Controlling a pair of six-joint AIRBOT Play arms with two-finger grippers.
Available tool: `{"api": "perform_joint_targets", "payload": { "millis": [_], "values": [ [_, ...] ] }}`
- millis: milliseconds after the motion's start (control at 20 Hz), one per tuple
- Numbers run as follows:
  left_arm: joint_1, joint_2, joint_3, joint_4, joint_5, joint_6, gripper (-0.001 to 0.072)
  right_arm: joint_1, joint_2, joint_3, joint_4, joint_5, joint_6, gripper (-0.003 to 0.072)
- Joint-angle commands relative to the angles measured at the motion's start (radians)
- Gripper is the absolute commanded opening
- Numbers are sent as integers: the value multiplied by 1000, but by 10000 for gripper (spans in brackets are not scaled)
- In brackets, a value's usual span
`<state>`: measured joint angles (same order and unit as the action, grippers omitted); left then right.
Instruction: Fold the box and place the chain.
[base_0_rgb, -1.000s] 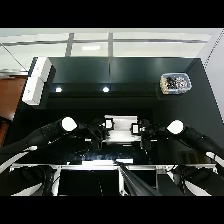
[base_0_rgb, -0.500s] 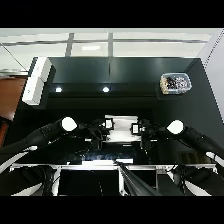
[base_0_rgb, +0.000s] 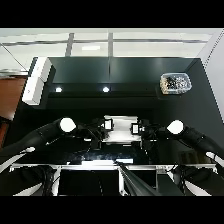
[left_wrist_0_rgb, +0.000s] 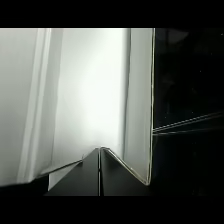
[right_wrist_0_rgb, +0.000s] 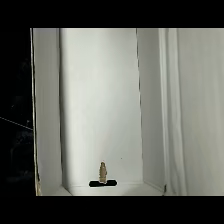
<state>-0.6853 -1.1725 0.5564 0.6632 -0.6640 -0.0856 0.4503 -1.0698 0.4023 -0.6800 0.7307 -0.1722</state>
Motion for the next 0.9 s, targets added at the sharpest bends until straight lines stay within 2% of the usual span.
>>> {"api": "perform_joint_targets", "payload": {
  "millis": [0, 200, 500, 600, 700, 850],
  "values": [
    [28, 84, 1, 161, -9, -195, 32, 0, 0, 0, -2, 3, 1, 477],
    [166, 177, 0, 245, -111, -478, 32, 0, 0, 0, -2, 3, 1, 477],
    [490, 182, 1, 245, -396, -923, 33, 0, 0, 0, -2, 3, 4, 477],
    [573, 182, -5, 245, -419, -967, 32, 0, 0, 0, -2, 3, 4, 477],
    [637, 180, -26, 245, -399, -1106, 32, 0, 0, 0, -2, 3, 8, 477],
    [669, 173, -71, 240, -387, -1147, 33, 0, 0, 0, -2, 3, 8, 477]
  ]
}}
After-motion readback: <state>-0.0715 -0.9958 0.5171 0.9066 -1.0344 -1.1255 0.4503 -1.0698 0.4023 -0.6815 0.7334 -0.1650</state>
